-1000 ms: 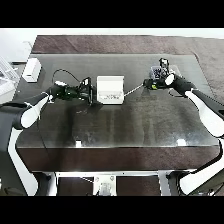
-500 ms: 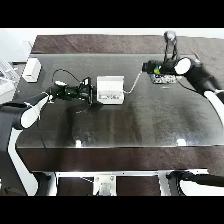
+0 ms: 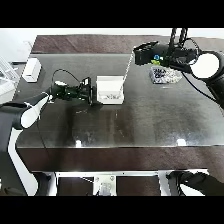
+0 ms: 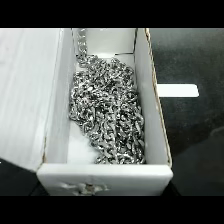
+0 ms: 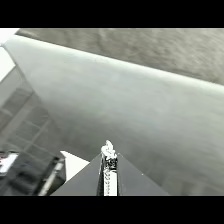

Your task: Fold the box and place the chain.

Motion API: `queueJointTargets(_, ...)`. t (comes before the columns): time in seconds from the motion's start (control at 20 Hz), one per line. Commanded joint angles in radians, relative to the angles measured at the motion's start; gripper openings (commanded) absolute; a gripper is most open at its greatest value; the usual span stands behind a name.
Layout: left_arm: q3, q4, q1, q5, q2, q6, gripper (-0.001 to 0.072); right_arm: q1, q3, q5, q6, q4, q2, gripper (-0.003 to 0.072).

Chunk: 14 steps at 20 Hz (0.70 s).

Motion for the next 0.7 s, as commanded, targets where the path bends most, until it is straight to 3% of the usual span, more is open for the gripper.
queueJointTargets(0.0,0.0,0.0,0.0,0.004,0.0,0.0,0.0231,0.053,0.0,-0.001,-0.003,0.0,-0.002,0.0004)
queueJointTargets(0.4,0.0,0.0,0.0,0.005,0.0,0.0,0.0231,0.085,-0.018,0.023,0.005,0.006,-0.163,0.0004)
queueJointTargets(0.55,0.0,0.001,0.0,0.008,0.0,0.0,0.0231,0.091,-0.11,0.02,0.023,0.037,-0.187,0.0005)
queueJointTargets(0.65,0.0,0.0,0.0,0.008,0.0,0.0,0.0231,0.087,-0.187,-0.052,0.024,0.037,-0.201,0.0005)
